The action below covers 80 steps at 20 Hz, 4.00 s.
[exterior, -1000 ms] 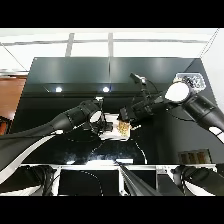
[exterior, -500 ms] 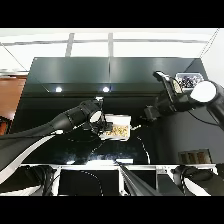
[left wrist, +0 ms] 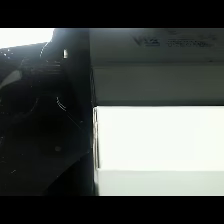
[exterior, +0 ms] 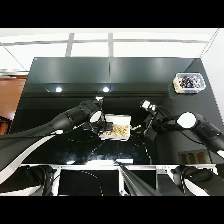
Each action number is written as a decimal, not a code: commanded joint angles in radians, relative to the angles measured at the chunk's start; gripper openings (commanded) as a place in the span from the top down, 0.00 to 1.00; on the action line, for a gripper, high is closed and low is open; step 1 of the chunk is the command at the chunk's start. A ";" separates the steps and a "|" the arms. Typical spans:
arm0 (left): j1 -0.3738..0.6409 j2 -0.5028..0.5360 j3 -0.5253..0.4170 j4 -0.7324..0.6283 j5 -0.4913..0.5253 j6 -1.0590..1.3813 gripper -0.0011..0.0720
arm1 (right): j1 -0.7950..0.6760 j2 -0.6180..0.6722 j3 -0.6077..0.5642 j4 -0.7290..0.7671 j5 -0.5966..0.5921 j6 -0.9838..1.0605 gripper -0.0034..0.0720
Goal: Fold the box and place the chain.
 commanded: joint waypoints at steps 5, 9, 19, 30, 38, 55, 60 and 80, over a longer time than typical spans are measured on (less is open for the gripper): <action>0.000 0.000 0.000 0.005 0.000 0.000 0.94 | 0.021 -0.164 -0.029 0.267 -0.092 -0.473 0.00; 0.000 0.000 0.000 0.004 0.000 0.000 0.94 | 0.041 -0.175 -0.029 0.237 -0.128 -0.473 0.14; 0.000 0.000 0.000 0.004 0.000 0.000 0.94 | 0.046 -0.173 -0.028 0.159 -0.129 -0.388 0.88; 0.000 0.000 0.000 0.003 0.000 0.000 0.94 | -0.050 0.183 0.269 -0.005 0.251 0.333 0.89; 0.000 0.000 0.000 0.003 0.000 0.000 0.94 | -0.041 0.179 0.334 0.366 0.322 0.457 0.88; 0.000 0.000 0.000 0.007 0.007 0.005 0.94 | -0.140 0.099 0.354 0.096 0.398 0.545 0.51; 0.000 0.002 0.047 -0.012 -0.008 -0.048 0.49 | -0.218 0.124 0.365 0.088 0.506 0.527 0.50; 0.814 0.526 -0.474 -0.736 -0.060 1.622 0.09 | -0.413 0.124 0.365 0.096 0.539 0.583 0.51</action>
